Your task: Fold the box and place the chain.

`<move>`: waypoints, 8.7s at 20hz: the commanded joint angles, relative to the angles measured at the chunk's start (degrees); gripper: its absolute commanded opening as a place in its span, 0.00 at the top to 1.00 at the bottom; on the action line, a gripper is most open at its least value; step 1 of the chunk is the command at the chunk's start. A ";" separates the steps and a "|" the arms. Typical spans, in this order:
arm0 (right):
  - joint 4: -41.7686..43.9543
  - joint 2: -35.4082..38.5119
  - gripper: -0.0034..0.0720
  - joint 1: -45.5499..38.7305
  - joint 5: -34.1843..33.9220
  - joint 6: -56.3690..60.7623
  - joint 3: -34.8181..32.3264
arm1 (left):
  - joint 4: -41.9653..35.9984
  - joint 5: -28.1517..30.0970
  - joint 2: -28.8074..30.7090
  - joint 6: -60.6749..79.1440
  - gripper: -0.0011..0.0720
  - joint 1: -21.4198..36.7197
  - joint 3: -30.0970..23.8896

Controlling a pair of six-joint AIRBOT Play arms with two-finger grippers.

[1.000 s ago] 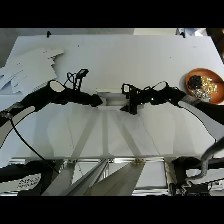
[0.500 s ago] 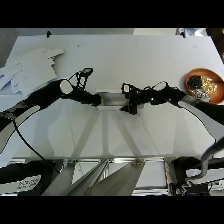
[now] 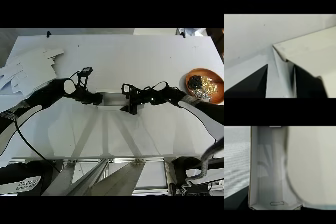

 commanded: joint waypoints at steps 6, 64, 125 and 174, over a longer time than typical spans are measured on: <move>0.15 0.02 0.38 0.02 0.07 0.00 0.04 | 8.31 -6.36 -5.05 -7.96 0.51 -5.20 6.16; 0.15 0.02 0.38 0.02 0.07 0.00 0.04 | -43.39 -21.42 -12.15 131.08 0.03 21.79 -4.11; 0.15 0.02 0.38 0.02 0.07 0.00 0.07 | -38.32 -14.10 -14.01 120.72 0.53 13.05 0.04; -2.64 14.25 0.94 3.72 -13.38 29.22 0.11 | -38.32 -14.12 -14.01 120.72 0.53 13.05 0.04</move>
